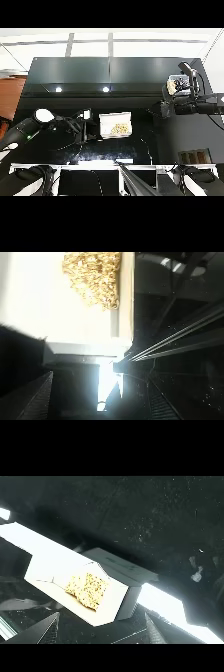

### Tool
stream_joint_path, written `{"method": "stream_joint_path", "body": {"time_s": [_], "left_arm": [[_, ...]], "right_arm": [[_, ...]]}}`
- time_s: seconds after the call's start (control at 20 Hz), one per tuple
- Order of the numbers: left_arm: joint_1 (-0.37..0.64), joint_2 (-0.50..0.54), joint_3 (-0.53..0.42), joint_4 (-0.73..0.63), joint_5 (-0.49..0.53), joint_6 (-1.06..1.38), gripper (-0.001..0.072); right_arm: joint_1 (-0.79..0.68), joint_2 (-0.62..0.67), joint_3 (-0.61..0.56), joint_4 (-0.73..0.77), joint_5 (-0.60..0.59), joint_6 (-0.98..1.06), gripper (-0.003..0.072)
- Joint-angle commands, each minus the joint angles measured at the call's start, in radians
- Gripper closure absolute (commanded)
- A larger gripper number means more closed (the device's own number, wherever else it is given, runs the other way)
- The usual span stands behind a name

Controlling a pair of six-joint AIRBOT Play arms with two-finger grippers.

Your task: Fold the box and place the chain.

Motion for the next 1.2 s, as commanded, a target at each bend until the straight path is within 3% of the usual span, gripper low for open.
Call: {"method": "stream_joint_path", "body": {"time_s": [0.0, 0.4, 0.6, 1.15], "left_arm": [[-0.021, -0.045, 0.000, -0.019, 0.034, 0.009, -0.0005], [-0.039, -0.071, 0.000, -0.076, 0.131, -0.013, -0.0005], [-0.073, -0.075, 0.000, -0.043, 0.107, -0.008, -0.0005], [-0.103, -0.103, 0.000, -0.073, 0.155, -0.008, -0.0004]], "right_arm": [[0.000, 0.001, 0.000, 0.000, 0.000, 0.000, 0.0066], [0.000, 0.001, 0.000, 0.001, -0.005, 0.000, 0.0066], [0.000, 0.001, 0.000, 0.000, -0.005, 0.000, 0.0067], [0.000, 0.001, 0.000, 0.001, -0.007, 0.000, 0.0066]]}}
